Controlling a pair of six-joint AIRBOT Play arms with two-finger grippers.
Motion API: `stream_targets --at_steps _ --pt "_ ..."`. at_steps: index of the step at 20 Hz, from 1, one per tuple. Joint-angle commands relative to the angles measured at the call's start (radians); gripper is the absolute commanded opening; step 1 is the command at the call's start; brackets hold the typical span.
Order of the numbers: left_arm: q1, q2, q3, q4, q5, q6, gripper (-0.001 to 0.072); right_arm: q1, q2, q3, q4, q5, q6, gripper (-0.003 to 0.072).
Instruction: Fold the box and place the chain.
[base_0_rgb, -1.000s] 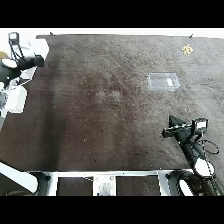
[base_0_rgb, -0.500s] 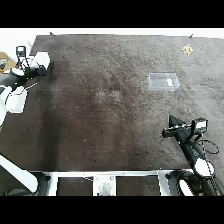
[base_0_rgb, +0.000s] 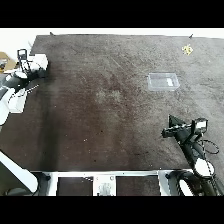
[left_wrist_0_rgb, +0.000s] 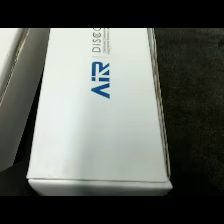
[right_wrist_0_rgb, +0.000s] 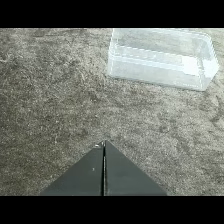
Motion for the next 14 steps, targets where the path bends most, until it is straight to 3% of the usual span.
stream_targets --at_steps 1,3,4,5,8,9,14 --pt "0.0 -0.003 0.0 0.0 0.023 0.026 0.001 -0.001 0.0 -0.001 0.018 0.0 0.001 0.0003" --pt "0.0 -0.003 0.0 0.001 0.013 0.026 0.0021 -0.001 0.0 -0.001 0.018 0.008 0.002 0.0003" --pt "0.0 -0.004 0.0 0.0 0.011 0.025 0.0294 -0.001 0.0 -0.001 0.018 0.008 0.013 0.0003" --pt "0.0 -0.009 0.001 -0.01 0.015 0.024 0.0487 -0.001 0.0 -0.001 0.018 0.008 0.031 0.0003" --pt "0.0 -0.018 0.0 -0.013 0.013 0.025 0.0498 -0.001 0.0 -0.001 0.018 0.008 0.06 0.0003" --pt "-0.001 -0.018 0.0 -0.014 0.034 0.025 0.0709 -0.001 0.0 -0.001 0.018 0.008 0.06 0.0003" --pt "-0.002 -0.016 0.023 -0.013 0.033 0.032 0.0719 -0.001 0.0 -0.001 0.018 0.008 0.06 0.0003"
